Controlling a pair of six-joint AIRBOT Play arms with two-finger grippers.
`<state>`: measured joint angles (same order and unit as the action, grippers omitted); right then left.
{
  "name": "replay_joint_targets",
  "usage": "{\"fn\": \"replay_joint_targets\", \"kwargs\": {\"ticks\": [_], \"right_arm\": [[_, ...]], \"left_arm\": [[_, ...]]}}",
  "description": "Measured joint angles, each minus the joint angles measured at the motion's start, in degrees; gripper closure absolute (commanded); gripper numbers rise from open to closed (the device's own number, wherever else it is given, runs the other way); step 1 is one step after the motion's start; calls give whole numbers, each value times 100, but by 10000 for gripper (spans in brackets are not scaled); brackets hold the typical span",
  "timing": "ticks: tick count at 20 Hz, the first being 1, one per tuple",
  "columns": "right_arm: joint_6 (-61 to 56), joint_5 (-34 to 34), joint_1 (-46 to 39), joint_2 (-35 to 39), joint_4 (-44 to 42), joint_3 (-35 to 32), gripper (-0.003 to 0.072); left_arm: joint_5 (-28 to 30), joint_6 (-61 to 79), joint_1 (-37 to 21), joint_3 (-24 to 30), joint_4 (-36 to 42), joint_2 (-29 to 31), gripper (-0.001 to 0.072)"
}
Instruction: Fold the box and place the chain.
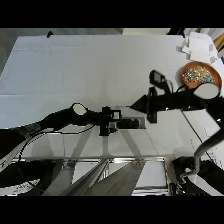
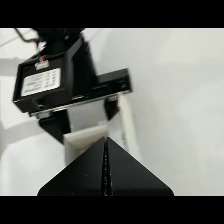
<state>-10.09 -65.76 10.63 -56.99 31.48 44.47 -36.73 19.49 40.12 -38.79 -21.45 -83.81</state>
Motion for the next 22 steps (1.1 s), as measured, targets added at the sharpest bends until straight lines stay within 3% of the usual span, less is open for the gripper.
{"fn": "replay_joint_targets", "kwargs": {"ticks": [6,13,17,19,22], "right_arm": [[2,-103,-428,-302,341,313,675],[0,-120,-48,-1058,855,348,673],[-39,-315,201,-1174,1241,350,604],[-46,-487,323,-1189,1373,350,486],[-61,-660,525,-1113,1460,350,454]], "left_arm": [[0,0,0,0,2,0,435],[2,0,0,0,0,0,435],[2,0,0,0,0,0,435],[0,0,0,0,0,0,435],[0,0,0,0,0,0,435]]}}
